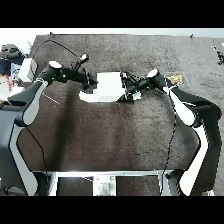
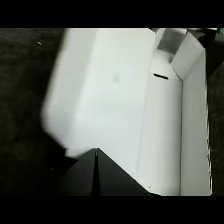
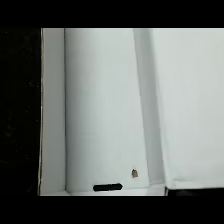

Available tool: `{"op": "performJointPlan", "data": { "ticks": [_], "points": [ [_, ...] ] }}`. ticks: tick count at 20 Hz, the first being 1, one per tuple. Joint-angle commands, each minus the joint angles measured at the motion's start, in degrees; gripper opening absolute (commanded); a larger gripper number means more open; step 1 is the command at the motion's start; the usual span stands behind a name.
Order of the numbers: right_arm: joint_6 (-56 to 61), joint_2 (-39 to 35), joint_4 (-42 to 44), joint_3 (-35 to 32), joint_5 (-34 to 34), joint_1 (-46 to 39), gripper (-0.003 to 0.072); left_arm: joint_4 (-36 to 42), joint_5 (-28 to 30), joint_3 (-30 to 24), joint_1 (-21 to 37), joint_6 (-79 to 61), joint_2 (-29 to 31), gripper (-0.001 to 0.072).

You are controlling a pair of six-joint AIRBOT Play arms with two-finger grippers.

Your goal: Fold the box and place the chain.

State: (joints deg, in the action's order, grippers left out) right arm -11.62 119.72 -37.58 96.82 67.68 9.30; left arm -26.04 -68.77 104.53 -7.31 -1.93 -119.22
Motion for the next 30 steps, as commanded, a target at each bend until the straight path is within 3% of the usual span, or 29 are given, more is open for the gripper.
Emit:
{"op": "performJointPlan", "data": {
  "ticks": [1,4,6,7,8,9,11,12,13,14,18,24,30],
  "points": [
    [0.07,-0.02,0.07,0.02,0.02,0.02,0.0416,-0.66,-1.6,0.33,1.49,-0.24,3.5,0.0013],
    [0.07,-0.02,0.07,0.02,0.02,0.02,0.0417,-5.27,-8.66,0.63,2.05,-1.97,5.68,0.0014],
    [0.07,-0.02,0.07,0.02,0.02,0.02,0.0417,-13.2,-14.32,0.7,1.64,-3.26,6.03,0.0015],
    [0.07,-0.02,0.07,0.02,0.0,0.02,0.0417,-17.07,-15.78,0.68,1.33,-3.19,5.99,0.0087],
    [0.07,-0.02,0.07,0.02,0.02,0.02,0.0417,-21.03,-15.85,0.63,0.96,-2.51,5.92,0.0336],
    [0.07,-0.02,0.09,0.02,0.04,0.02,0.0416,-22.99,-15.19,0.2,0.68,-2.54,5.92,0.0433],
    [0.07,-0.02,0.07,0.02,0.04,0.02,0.0416,-23.02,-13.14,-1.33,0.24,-3.93,5.92,0.0435],
    [0.07,-0.02,0.07,0.02,0.02,0.04,0.0416,-23.04,-11.58,-2.25,-0.2,-5.35,5.92,0.0495],
    [0.07,-0.02,0.07,0.02,0.02,0.02,0.0416,-22.8,-8.63,-3.5,-0.87,-6.12,5.92,0.0657],
    [0.07,-0.02,0.07,0.02,0.02,0.02,0.0416,-22.88,-5.42,-4.68,-1.62,-6.12,5.92,0.0719],
    [0.07,-0.02,0.07,0.02,0.02,0.04,0.0417,-22.4,-0.63,-7.28,-3.58,-7.56,5.92,0.0718],
    [0.07,-0.02,0.07,0.02,0.02,0.04,0.0416,-21.07,-2.38,-8.07,-4.0,-6.93,5.75,0.0717],
    [0.07,-0.02,0.07,0.02,0.02,0.04,0.0416,-20.98,-0.61,-8.52,-4.94,-4.2,5.49,0.0698]
  ]
}}
